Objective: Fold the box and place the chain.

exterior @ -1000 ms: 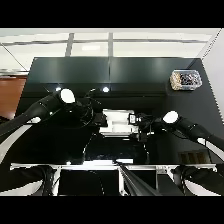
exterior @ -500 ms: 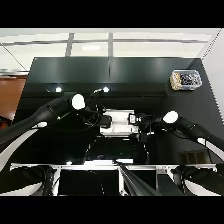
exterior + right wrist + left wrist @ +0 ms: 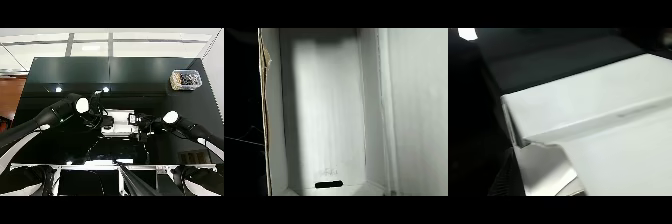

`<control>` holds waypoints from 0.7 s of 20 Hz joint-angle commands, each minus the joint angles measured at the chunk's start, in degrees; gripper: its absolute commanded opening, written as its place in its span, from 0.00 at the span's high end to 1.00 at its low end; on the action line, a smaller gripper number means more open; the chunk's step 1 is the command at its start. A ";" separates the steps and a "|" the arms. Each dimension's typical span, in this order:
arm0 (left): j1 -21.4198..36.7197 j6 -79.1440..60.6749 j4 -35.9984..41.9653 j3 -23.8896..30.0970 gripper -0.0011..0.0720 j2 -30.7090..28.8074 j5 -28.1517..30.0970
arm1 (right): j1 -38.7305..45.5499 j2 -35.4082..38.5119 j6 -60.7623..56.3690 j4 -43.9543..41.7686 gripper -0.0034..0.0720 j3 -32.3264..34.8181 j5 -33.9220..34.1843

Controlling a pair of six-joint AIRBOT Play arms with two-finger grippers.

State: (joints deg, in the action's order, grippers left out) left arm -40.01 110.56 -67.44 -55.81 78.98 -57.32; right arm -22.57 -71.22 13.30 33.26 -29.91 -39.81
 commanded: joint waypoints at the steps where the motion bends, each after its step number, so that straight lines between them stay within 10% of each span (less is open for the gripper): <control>1: -2.58 7.15 -5.42 -0.44 0.32 0.04 0.81 | -0.07 0.00 0.00 -0.02 0.32 0.04 0.00; 14: -6.99 18.93 -17.20 -2.89 0.32 0.70 -3.48 | -0.07 0.00 0.00 -0.02 0.32 0.04 -0.02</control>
